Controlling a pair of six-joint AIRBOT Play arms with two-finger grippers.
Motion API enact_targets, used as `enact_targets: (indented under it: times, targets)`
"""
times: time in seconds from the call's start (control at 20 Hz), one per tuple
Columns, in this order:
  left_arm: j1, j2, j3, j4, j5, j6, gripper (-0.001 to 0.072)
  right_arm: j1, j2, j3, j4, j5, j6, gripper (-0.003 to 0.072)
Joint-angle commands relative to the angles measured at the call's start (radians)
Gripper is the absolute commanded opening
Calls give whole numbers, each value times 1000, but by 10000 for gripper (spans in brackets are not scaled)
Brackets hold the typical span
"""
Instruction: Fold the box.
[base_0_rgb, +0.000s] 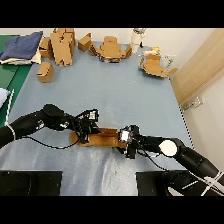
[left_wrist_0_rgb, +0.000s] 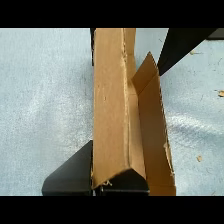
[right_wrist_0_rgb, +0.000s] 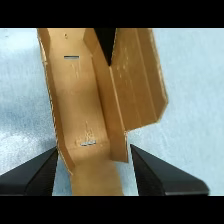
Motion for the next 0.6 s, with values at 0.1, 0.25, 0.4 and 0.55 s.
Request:
enact_targets:
  times: [0.1,0.25,0.4,0.55]
  targets:
    - [-1,-1,0,0,0,0,14,0,1,0,26,-10,4,720]
    - [-1,-1,0,0,0,0,14,-2,-15,0,98,-38,3,720]
    - [-1,-1,0,0,0,0,14,-2,-77,1,123,-35,3,720]
    - [-1,-1,0,0,0,0,14,-5,-121,12,133,-29,2,720]
